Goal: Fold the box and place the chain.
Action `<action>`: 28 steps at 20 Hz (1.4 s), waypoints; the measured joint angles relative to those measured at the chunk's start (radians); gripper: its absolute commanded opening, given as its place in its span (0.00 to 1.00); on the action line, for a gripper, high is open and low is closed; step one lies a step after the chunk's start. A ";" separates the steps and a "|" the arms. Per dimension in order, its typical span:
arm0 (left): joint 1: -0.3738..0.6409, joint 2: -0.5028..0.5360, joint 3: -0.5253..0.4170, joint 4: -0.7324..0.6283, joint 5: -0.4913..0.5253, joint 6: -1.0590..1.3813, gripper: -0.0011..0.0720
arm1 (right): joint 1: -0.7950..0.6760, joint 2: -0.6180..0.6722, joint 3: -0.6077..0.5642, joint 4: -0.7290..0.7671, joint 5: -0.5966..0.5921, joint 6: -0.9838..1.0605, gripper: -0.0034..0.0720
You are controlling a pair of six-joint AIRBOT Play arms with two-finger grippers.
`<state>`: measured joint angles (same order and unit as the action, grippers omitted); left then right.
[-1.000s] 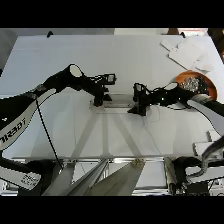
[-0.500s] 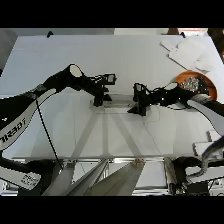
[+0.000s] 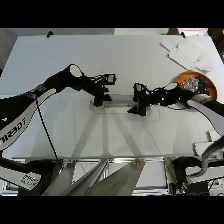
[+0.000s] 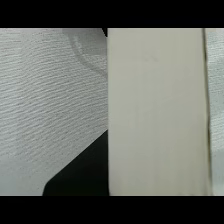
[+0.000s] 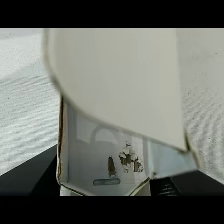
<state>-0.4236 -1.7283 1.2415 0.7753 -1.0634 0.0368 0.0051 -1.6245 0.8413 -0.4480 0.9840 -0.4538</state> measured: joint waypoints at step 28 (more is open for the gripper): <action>0.133 0.158 -0.001 0.169 -0.084 -0.195 0.02 | 0.000 0.000 0.001 0.000 0.000 0.000 0.57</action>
<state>-0.2905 -1.5700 1.2404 0.9443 -1.1477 -0.1577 0.0051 -1.6245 0.8421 -0.4480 0.9836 -0.4538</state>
